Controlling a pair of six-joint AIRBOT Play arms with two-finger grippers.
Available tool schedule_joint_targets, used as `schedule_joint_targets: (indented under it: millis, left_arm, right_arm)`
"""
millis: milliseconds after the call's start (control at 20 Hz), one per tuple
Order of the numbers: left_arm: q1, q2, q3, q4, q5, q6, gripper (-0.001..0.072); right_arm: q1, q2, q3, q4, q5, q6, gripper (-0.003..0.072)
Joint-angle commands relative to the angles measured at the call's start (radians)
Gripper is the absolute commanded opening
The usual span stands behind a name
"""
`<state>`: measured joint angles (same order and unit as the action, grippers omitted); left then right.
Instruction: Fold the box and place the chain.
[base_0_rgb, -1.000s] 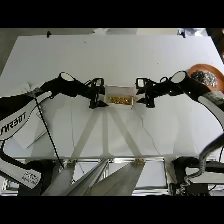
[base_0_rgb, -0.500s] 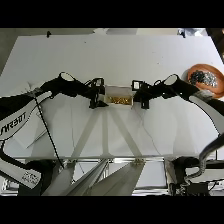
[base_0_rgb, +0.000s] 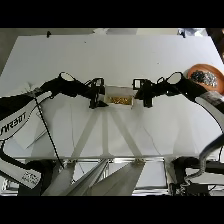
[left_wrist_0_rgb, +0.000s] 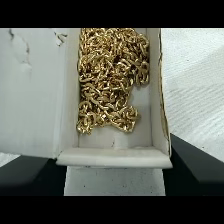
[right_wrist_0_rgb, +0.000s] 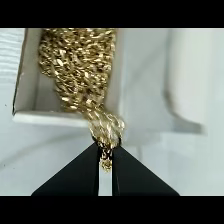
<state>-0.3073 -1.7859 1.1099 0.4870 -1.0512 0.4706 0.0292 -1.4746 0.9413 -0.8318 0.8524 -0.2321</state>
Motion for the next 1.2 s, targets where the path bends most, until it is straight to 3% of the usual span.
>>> schedule_joint_targets:
  millis: [0, 200, 400, 650, 700, 800, 950, 1150]
  left_arm:
    - [0.000, 0.001, 0.001, 0.000, 0.000, 0.000, 0.0277]
    - [0.000, 0.000, 0.001, 0.000, 0.000, 0.000, 0.0277]
    - [0.000, 0.000, 0.001, 0.000, 0.000, 0.000, 0.0277]
    - [0.000, 0.001, 0.001, 0.000, 0.000, 0.000, 0.0277]
    - [0.000, 0.001, 0.001, 0.000, 0.000, 0.000, 0.0277]
    - [0.000, 0.001, 0.001, 0.000, 0.000, 0.000, 0.0277]
    - [0.000, 0.000, 0.001, 0.000, 0.000, 0.000, 0.0277]
    - [0.000, 0.000, 0.001, 0.000, 0.000, 0.000, 0.0277]
  right_arm:
    - [0.000, 0.073, 0.001, -0.035, 0.013, 0.073, 0.0017]
    - [0.001, 0.156, 0.001, -0.012, 0.099, 0.078, 0.0017]
    - [0.016, 0.179, 0.001, 0.117, 0.134, 0.077, 0.0017]
    - [0.133, 0.179, 0.001, 0.128, -0.007, 0.103, 0.0019]
    - [0.143, 0.179, 0.001, 0.128, -0.032, 0.133, 0.0055]
    - [0.144, 0.179, 0.001, 0.124, -0.034, 0.203, 0.0367]
    - [0.144, 0.180, 0.004, 0.123, 0.017, 0.255, 0.0382]
    - [0.144, 0.180, 0.129, 0.118, 0.327, 0.327, 0.0374]
